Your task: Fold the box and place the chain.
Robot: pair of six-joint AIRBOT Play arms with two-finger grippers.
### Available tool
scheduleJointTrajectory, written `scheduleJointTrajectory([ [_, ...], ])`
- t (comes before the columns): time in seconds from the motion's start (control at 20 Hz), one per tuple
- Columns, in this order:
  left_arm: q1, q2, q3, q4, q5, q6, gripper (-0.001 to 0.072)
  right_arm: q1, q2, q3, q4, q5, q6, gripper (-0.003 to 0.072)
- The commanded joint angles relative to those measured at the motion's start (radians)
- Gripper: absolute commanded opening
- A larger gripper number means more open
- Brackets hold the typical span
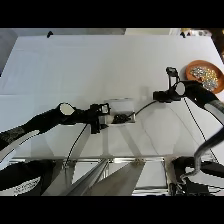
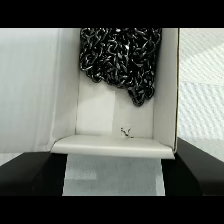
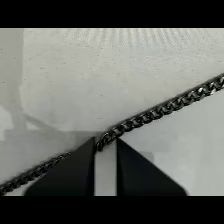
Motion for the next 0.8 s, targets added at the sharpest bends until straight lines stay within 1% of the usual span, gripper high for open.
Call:
scheduleJointTrajectory([
  [0.0, -0.001, 0.0, 0.0, 0.0, 0.0, 0.0, 0.0011, 0.0, -0.001, 0.0, 0.003, 0.042, -0.01, 0.0016],
  [0.1, -0.001, 0.0, 0.0, 0.0, 0.0, 0.0, 0.0011, 0.001, 0.029, 0.0, 0.003, 0.098, -0.061, 0.0016],
  [0.2, -0.001, 0.0, 0.0, 0.0, 0.0, 0.0, 0.0011, 0.0, 0.095, 0.0, 0.0, 0.151, -0.107, 0.0016],
  [0.35, -0.001, 0.0, 0.0, 0.0, 0.0, 0.0, 0.0011, 0.004, 0.236, 0.0, 0.008, 0.257, -0.15, 0.0016],
  [0.5, -0.001, 0.0, 0.0, 0.0, 0.0, 0.0, 0.0011, 0.048, 0.391, -0.001, 0.033, 0.383, -0.187, 0.0016],
  [0.6, -0.001, 0.0, 0.0, 0.0, 0.0, 0.0, 0.0011, 0.093, 0.48, -0.001, 0.103, 0.414, -0.198, 0.0016],
  [0.75, -0.001, 0.0, 0.0, 0.0, 0.0, 0.0, 0.0011, 0.171, 0.577, -0.001, 0.249, 0.406, -0.198, 0.0016],
])
